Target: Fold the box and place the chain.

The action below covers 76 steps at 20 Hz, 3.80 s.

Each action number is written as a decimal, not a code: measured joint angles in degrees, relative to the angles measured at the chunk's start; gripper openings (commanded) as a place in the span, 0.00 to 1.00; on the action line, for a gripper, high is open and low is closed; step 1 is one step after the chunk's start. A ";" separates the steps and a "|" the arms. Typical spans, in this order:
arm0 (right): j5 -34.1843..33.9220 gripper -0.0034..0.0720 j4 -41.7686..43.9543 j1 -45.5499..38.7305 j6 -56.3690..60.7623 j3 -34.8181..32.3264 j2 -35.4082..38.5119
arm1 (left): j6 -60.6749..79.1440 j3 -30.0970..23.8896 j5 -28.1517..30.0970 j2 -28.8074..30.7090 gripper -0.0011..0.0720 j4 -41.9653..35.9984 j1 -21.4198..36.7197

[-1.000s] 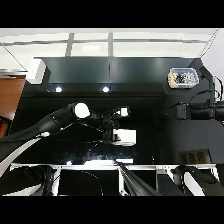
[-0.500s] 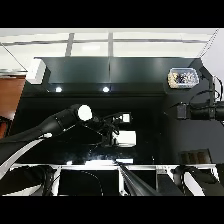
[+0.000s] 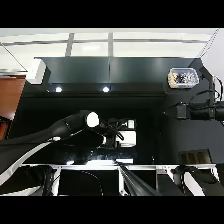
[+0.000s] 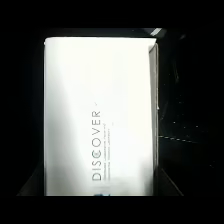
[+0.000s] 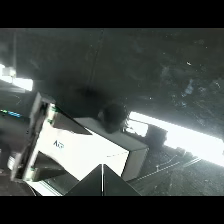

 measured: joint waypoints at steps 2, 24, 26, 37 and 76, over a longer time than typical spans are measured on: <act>0.00 0.06 0.00 0.00 0.00 0.00 0.00 | -2.29 -0.07 1.07 -0.15 0.40 1.70 -0.68; -1.38 0.06 -1.11 0.00 0.09 0.00 0.00 | -32.59 -0.07 -13.60 14.64 0.41 16.52 73.70; -1.64 0.06 -1.09 0.00 0.33 0.00 0.00 | -31.89 0.59 -9.64 14.14 0.41 16.09 77.50; -5.79 0.06 -0.92 3.06 -0.39 0.00 0.00 | -27.41 16.17 -2.16 -4.61 0.42 17.00 77.18; -30.62 0.06 -21.24 6.21 -1.27 -3.10 1.57 | -58.07 -16.96 -2.75 50.29 0.05 14.12 43.50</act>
